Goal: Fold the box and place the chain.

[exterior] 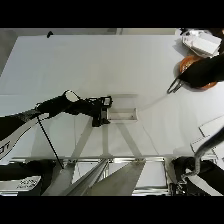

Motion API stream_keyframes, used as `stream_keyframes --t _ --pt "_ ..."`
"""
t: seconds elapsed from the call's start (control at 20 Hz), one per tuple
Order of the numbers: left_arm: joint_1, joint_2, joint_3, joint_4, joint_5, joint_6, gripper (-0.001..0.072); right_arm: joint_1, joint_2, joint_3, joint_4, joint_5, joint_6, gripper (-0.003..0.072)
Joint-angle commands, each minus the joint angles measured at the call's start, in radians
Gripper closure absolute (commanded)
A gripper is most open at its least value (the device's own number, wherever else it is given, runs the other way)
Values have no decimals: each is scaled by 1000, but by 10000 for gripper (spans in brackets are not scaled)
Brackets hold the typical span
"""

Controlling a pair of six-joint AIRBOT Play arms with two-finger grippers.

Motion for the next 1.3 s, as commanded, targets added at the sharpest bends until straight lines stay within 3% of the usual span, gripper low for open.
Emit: stream_keyframes --t 0.0,0.4,0.7,1.25 --pt "1 1 0 0 0 0 559 167 9 0 -21 -16 92 667" --pt "1 1 0 0 0 0 559 416 -31 -33 -111 -166 183 667" --pt "1 1 0 0 0 0 559 460 -62 -204 -126 -262 197 667" --pt "1 1 0 0 0 0 559 462 -130 -542 -9 -681 196 668"
